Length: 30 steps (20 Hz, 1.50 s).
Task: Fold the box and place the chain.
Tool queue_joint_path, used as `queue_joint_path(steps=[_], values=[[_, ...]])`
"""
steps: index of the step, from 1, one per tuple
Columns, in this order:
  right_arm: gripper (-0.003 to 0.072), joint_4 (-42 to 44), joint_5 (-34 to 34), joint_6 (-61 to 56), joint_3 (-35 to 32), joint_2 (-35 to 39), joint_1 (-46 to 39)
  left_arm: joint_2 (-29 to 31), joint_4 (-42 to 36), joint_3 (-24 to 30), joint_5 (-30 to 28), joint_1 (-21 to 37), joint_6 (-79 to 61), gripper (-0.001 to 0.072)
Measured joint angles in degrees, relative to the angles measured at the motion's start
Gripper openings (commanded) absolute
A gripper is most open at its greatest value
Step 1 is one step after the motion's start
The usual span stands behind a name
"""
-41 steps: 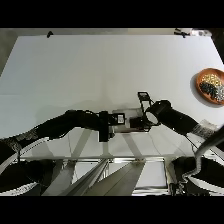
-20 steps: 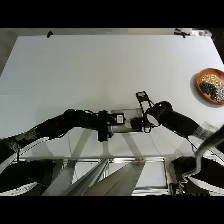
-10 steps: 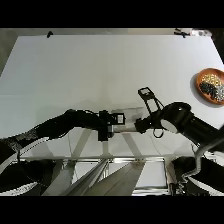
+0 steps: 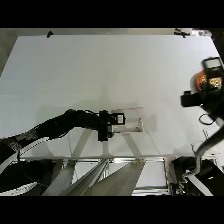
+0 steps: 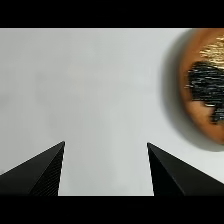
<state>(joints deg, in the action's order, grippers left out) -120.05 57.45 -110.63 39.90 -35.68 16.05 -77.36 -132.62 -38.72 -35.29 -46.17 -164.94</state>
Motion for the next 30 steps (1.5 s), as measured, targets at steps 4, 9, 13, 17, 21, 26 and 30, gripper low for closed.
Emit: queue_joint_path(steps=[4,9,13,17,21,26,30], values=[[0.0535,3.3,-12.87,6.6,0.68,-6.27,-23.67,0.0,0.0,0.0,0.0,0.0,-0.02,0.0013],[0.0537,13.68,-20.06,15.06,8.59,-24.57,-42.03,0.0,0.0,0.0,-0.02,0.02,-0.02,0.0013],[0.0536,19.61,-15.67,19.04,21.44,-41.38,-46.47,0.0,0.0,0.0,-0.02,0.02,-0.02,0.0013],[0.0535,25.09,-11.69,21.68,29.81,-53.55,-47.71,0.0,0.0,0.0,-0.02,0.02,-0.02,0.0013],[0.0518,28.41,-9.6,24.5,32.3,-60.39,-48.04,0.0,0.0,0.0,-0.02,0.0,0.0,0.0013],[0.0137,30.84,-8.94,26.56,33.14,-63.32,-48.09,0.0,0.0,0.0,-0.07,0.02,-0.02,0.0013],[0.0008,30.99,-8.26,27.26,33.27,-63.76,-48.11,0.0,0.0,0.0,-0.07,0.02,-0.02,0.0013]])
